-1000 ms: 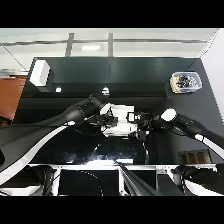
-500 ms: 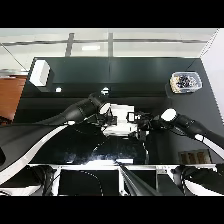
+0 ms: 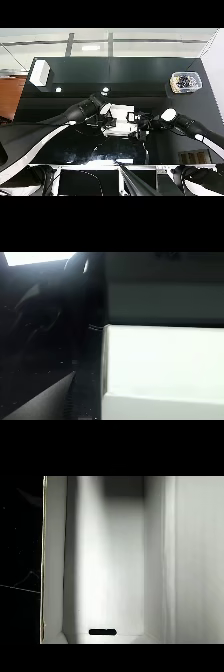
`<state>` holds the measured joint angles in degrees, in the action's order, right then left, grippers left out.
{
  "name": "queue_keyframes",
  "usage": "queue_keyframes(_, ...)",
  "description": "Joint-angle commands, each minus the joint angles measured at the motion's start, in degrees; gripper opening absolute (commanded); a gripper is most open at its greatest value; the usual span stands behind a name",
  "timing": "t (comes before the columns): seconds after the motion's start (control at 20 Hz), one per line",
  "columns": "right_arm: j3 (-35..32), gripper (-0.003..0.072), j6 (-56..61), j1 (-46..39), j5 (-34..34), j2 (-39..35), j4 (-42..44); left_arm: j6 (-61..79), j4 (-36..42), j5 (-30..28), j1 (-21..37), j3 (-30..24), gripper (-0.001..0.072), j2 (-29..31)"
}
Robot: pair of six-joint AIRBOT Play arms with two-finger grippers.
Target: Fold the box and place the chain.
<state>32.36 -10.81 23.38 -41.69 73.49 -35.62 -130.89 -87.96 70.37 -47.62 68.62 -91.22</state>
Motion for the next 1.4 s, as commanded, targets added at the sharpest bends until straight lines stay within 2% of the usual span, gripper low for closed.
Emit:
queue_keyframes(0.0,0.0,0.0235,0.0,0.0,0.4,0.0,0.0,-1.0,0.0,-0.2,0.2,0.0,0.035,0.0)
queue_keyframes(0.1,0.0,0.0235,0.0,0.0,0.5,0.0,0.0,-1.5,0.0,-0.3,0.2,0.0,0.0331,0.0)
queue_keyframes(0.15,0.0,0.0235,0.0,0.0,0.5,0.0,0.0,-1.6,0.0,-0.3,0.2,0.0,0.0287,0.0)
queue_keyframes(0.2,0.0,0.0235,0.0,0.0,0.5,0.0,0.0,-1.6,0.0,-0.3,0.2,0.0,0.0139,0.0)
queue_keyframes(0.3,0.0,0.0235,0.0,0.0,0.5,0.0,0.0,-1.6,0.0,-0.4,0.2,0.0,0.0025,0.0)
queue_keyframes(0.6,0.0,0.0243,0.0,0.0,0.6,0.0,0.0,-1.6,0.0,-0.9,0.2,0.0,0.0024,0.0)
queue_keyframes(0.7,0.0,0.0578,2.1,0.0,0.6,-0.4,0.0,-1.6,0.0,-0.8,0.2,0.0,0.0024,0.0)
queue_keyframes(0.75,0.1,0.0631,2.5,-0.1,0.5,-1.0,-0.9,-1.6,0.0,-0.8,0.2,0.0,0.0024,0.0)
queue_keyframes(1.05,0.2,0.0631,10.6,-0.2,-3.3,-9.9,-12.1,-1.6,-0.6,-1.0,0.2,0.0,0.0025,0.0)
queue_keyframes(1.35,0.2,0.0627,8.6,0.1,-3.1,-9.4,-12.2,-1.6,-0.5,-1.1,0.2,0.0,0.0025,0.0)
